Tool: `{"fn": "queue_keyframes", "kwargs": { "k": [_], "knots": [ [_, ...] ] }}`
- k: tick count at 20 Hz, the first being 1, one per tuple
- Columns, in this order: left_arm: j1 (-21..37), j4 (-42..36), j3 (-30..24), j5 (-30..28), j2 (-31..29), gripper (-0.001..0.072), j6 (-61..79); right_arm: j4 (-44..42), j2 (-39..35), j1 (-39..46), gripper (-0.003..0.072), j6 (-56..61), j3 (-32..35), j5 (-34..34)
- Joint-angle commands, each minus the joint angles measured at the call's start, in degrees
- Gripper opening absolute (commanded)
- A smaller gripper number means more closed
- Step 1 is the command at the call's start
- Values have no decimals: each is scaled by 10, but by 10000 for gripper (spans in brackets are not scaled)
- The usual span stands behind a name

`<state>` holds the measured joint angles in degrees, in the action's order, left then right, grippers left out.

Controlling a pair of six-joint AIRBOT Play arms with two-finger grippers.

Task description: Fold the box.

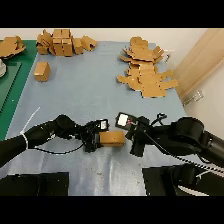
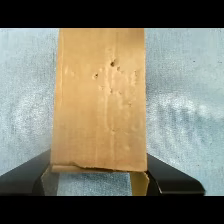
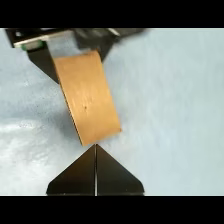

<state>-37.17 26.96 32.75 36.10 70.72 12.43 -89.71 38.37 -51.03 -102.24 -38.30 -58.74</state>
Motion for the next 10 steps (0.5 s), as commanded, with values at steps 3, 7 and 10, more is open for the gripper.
{"fn": "queue_keyframes", "kwargs": {
  "k": [3,7,10],
  "knots": [
    [0,0,0,0,0,355,0,-168,-97,0,3,406,119,88],
    [0,0,0,0,0,355,0,-449,-130,-9,2,457,274,356],
    [0,0,0,0,0,355,0,-468,-112,-36,2,469,292,475]
  ]
}}
